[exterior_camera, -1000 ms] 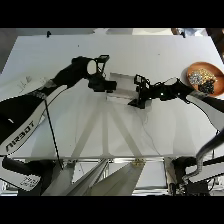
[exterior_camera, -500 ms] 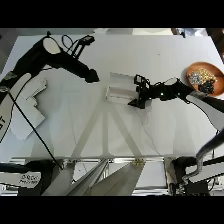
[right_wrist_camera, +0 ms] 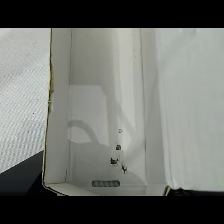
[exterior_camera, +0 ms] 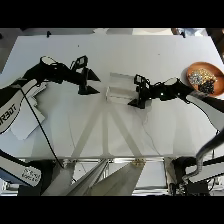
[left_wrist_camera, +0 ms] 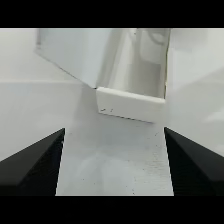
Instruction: Fold the box and place the chain.
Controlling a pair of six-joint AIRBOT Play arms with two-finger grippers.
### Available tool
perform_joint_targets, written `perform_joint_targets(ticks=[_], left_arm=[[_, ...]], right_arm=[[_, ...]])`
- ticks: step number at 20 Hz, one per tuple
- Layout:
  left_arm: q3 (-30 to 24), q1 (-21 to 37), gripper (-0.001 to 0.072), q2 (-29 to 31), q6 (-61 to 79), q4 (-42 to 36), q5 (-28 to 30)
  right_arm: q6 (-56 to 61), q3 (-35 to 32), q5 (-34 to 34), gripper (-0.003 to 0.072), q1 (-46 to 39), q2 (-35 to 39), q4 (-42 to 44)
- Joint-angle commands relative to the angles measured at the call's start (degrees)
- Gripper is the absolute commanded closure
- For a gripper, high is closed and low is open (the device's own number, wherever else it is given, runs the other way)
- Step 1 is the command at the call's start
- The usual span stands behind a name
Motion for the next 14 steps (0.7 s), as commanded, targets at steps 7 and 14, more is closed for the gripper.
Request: perform_joint_targets(ticks=[7, 14], left_arm=[[-0.3, -1.8, -0.0002, -5.6, 13.4, -2.9, 1.0], [-0.3, -4.4, -0.0001, -5.7, 13.4, -5.3, 2.3]], right_arm=[[0.0, 0.0, 0.0, 0.023, 0.0, 0.0, 0.0], [0.0, 0.0, 0.0, 0.023, 0.0, 0.0, 0.0]])
